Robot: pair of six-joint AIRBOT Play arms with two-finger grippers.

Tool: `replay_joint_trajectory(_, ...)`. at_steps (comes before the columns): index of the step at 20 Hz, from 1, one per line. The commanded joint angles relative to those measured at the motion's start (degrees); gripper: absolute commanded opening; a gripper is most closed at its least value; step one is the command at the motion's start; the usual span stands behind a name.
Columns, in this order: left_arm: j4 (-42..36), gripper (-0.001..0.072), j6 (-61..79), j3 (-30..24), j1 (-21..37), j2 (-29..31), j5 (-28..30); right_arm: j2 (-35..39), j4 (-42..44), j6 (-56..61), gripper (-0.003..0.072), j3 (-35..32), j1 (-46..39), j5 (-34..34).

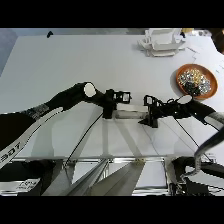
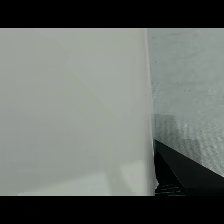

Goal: Fold the box and place the chain.

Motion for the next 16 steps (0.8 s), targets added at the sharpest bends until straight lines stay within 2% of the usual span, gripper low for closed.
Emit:
replay_joint_trajectory(1, 0.0, 0.0049, 0.0, 0.02, 0.0, 0.02, 0.0, 0.02, -0.04, -0.04, 0.0496, 0.0, -0.02, -0.07)
replay_joint_trajectory(4, 0.0, 0.0049, 0.0, 0.02, 0.0, 0.04, 0.0, -0.02, -0.26, -0.07, 0.0408, 0.0, -0.02, -0.09)
replay_joint_trajectory(16, 0.0, 0.0049, 0.0, 0.02, 0.0, 0.02, 0.0, 0.0, -0.22, 0.39, 0.0408, 0.02, -0.02, 0.79)
